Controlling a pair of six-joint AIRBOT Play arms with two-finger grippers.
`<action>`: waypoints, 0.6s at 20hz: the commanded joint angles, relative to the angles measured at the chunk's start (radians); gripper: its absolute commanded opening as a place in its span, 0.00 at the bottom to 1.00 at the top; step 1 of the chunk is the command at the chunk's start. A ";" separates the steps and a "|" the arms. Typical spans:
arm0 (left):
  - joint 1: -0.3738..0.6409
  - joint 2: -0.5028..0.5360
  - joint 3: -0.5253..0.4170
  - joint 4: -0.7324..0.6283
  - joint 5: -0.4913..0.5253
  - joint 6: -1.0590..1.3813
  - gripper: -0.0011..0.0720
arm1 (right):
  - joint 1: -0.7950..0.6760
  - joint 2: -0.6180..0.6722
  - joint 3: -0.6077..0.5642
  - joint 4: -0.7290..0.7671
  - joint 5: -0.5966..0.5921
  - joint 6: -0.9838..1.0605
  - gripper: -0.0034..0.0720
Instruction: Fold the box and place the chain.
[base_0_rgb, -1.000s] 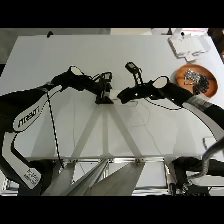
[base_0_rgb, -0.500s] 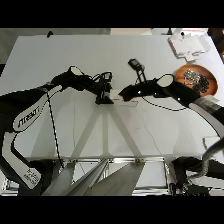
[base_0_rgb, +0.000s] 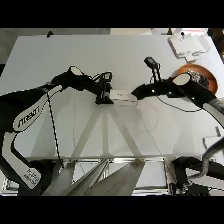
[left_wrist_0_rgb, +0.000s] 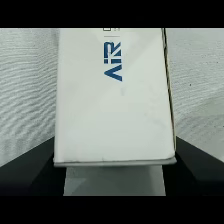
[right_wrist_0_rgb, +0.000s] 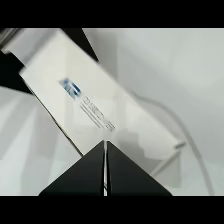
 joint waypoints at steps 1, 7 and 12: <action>0.001 0.000 0.000 0.001 0.001 0.000 0.64 | -0.010 -0.014 -0.071 -0.055 -0.016 0.000 0.05; 0.001 0.000 0.000 0.001 0.001 0.000 0.64 | -0.010 0.018 -0.069 -0.042 -0.018 0.000 0.05; 0.001 0.000 0.000 0.001 0.001 0.000 0.64 | -0.010 0.129 -0.024 0.025 -0.019 -0.008 0.05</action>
